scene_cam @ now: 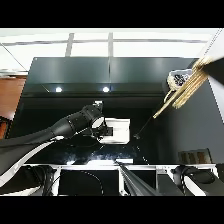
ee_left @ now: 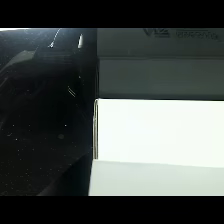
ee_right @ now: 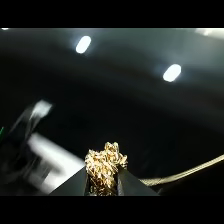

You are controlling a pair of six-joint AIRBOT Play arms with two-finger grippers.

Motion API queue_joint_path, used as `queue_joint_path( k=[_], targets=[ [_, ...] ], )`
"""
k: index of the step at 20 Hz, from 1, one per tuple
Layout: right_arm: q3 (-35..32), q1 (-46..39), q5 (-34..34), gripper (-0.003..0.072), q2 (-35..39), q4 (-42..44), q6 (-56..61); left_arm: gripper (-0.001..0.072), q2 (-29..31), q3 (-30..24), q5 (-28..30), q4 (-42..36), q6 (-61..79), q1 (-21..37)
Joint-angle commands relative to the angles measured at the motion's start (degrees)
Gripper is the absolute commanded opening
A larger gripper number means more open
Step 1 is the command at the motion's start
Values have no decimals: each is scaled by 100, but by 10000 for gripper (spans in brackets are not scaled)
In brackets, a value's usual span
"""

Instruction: Fold the box and place the chain.

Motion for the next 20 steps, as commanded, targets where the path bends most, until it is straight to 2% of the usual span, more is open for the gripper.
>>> queue_joint_path(
  k=[1,5,9,14,20],
  targets=[
    [-844,542,153,41,109,442,-35,31,-4,2,-2,2,2,2],
    [-1683,970,-223,41,107,931,-118,31,-4,2,-2,0,0,2],
    [-2216,1349,-566,41,83,1154,-140,31,-4,2,0,2,2,2],
    [-2511,1499,-1019,41,-63,1482,-264,31,-4,2,0,2,0,2],
    [-2540,2017,-1158,41,-584,1515,-295,31,-4,2,0,0,0,2]
  ],
)
